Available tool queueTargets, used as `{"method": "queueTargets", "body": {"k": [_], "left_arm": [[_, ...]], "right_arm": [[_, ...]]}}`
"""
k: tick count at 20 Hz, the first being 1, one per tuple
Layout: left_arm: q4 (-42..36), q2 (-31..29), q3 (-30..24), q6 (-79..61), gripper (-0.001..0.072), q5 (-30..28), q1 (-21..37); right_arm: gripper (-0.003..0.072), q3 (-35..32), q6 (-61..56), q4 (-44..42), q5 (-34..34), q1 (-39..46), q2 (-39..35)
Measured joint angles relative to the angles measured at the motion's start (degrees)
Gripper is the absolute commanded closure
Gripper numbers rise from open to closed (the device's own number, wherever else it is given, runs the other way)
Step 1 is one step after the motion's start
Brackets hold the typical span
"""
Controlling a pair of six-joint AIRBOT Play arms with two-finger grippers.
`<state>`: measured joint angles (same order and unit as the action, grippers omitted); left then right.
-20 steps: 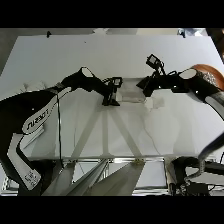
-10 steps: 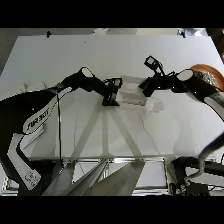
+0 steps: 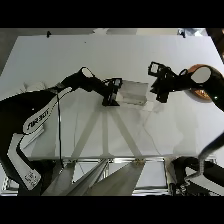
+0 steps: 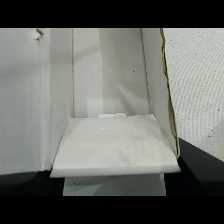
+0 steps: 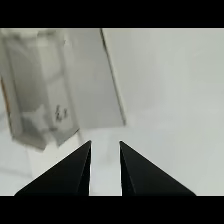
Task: Fold the box and place the chain.
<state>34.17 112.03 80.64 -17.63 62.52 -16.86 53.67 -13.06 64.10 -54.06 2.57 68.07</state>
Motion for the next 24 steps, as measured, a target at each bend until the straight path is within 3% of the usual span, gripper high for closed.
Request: {"method": "queueTargets", "body": {"k": [4, 10, 11, 13, 18, 24], "left_arm": [[-0.1, 0.0, 0.0, 0.0, 0.0388, 0.0, 0.0], [-0.3, 0.0, 0.0, 0.0, 0.0388, -0.1, 0.0], [-0.4, 0.0, 0.0, 0.3, 0.0388, -0.1, 0.0], [-0.5, 0.0, 0.0, 0.7, 0.0388, -0.2, 0.0], [-0.9, 0.0, 0.0, 2.0, 0.0388, -1.1, 0.0], [-2.0, 0.0, 0.0, 4.5, 0.0388, -4.2, 0.0]], "right_arm": [[0.0485, 0.0, 0.0, 4.5, -4.5, 0.0, 0.2], [0.0485, 0.0, 1.9, 6.0, -6.0, 0.0, 3.4], [0.0476, 0.0, 3.4, 6.0, -6.0, 0.0, 4.7], [0.0383, 0.0, 7.2, 5.9, -5.6, 0.0, 6.9], [0.0386, 0.0, 17.3, 2.4, -4.1, 0.0, 9.9], [0.0395, 0.0, 21.7, -1.1, -1.3, 0.0, 10.7]]}}
